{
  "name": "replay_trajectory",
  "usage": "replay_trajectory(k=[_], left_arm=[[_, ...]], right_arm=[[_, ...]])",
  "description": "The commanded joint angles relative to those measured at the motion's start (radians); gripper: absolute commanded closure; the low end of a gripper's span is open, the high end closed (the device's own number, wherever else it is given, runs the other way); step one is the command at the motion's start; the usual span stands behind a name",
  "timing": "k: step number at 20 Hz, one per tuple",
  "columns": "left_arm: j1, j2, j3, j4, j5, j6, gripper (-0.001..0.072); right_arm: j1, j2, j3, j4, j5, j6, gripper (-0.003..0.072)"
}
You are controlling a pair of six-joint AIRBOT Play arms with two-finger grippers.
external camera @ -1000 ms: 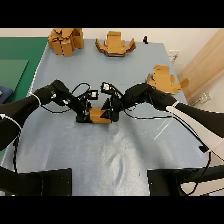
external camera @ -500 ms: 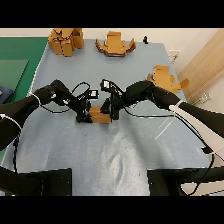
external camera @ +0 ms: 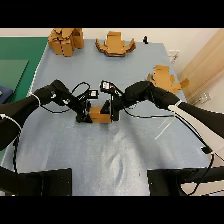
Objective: Fold the box.
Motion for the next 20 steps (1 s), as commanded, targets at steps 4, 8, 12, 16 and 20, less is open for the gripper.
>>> replay_trajectory(k=[4, 8, 12, 16, 20], left_arm=[[0.0, 0.0, 0.0, 0.001, -0.001, 0.001, 0.0691], [0.0, 0.0, 0.0, 0.001, 0.0, 0.001, 0.0691], [0.0, 0.0, 0.0, 0.001, 0.001, 0.001, 0.0691], [0.0, 0.0, 0.0, 0.001, 0.001, 0.001, 0.0691], [0.0, 0.0, 0.0, 0.0, 0.001, 0.001, 0.0691]], right_arm=[[0.001, 0.005, 0.01, -0.003, 0.02, 0.0, 0.0675], [0.001, 0.01, 0.037, -0.004, 0.019, 0.0, 0.0674], [0.001, -0.002, 0.036, -0.028, 0.015, 0.0, 0.0674], [0.003, -0.042, 0.035, -0.048, 0.007, 0.0, 0.0675], [0.003, -0.045, 0.036, -0.043, -0.039, 0.0, 0.0675]])
